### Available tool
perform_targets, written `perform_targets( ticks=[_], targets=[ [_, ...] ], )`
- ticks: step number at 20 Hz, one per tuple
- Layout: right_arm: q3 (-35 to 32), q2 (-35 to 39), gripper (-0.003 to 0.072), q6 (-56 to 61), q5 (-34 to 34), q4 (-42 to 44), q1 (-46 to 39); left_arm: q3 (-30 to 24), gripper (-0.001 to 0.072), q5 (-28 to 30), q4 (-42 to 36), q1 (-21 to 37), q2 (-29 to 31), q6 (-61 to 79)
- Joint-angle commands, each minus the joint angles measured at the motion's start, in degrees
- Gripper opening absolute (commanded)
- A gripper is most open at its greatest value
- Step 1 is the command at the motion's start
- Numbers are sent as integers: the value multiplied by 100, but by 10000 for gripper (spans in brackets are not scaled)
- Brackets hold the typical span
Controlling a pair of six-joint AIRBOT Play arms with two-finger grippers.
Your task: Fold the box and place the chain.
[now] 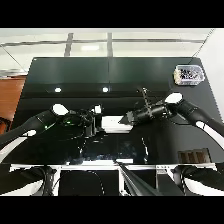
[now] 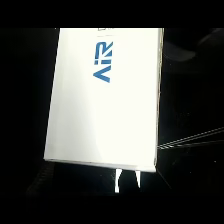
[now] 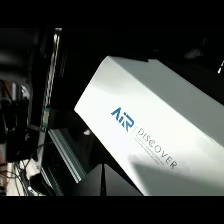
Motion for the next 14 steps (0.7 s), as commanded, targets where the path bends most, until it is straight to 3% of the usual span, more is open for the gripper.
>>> perform_targets(
  ticks=[1, 7, 14],
  targets=[
    [-140, -212, 13, 70, -264, 214, 13, -2, 290, 4, 0, -2, -2, -7],
    [-140, -313, 12, 643, -627, -579, 13, -2, 290, 2, 0, -2, -2, -7],
    [-140, -313, 12, 658, -767, -612, 13, -2, 290, 2, 0, -2, -2, -7]
  ],
)
